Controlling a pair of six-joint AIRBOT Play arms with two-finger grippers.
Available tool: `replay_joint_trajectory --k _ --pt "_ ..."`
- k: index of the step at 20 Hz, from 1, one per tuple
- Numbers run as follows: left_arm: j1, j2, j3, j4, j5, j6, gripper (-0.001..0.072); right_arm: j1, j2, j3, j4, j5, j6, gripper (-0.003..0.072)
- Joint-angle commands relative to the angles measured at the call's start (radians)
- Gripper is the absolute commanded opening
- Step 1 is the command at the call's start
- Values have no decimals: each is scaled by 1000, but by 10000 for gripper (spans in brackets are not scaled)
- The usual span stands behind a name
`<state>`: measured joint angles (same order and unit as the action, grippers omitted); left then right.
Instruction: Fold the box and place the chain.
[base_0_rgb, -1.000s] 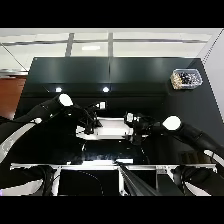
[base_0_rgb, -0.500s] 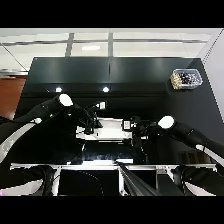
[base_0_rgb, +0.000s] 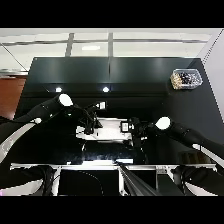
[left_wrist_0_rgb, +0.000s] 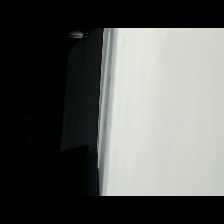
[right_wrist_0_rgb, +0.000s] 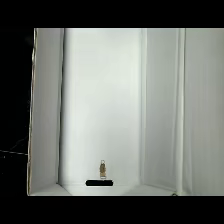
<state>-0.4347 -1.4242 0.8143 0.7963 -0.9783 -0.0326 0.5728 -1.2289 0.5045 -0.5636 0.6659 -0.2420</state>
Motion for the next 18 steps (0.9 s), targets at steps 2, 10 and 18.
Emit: replay_joint_trajectory --k 2,10,18 --pt "0 -1 0 -1 2 0 32 4 -3 0 -14 -14 5 700" --pt "0 35 1 53 -56 -2 463 4 -3 0 -13 -16 8 529" --pt "100 247 0 240 -175 -353 455 4 -3 0 -13 -16 8 529"
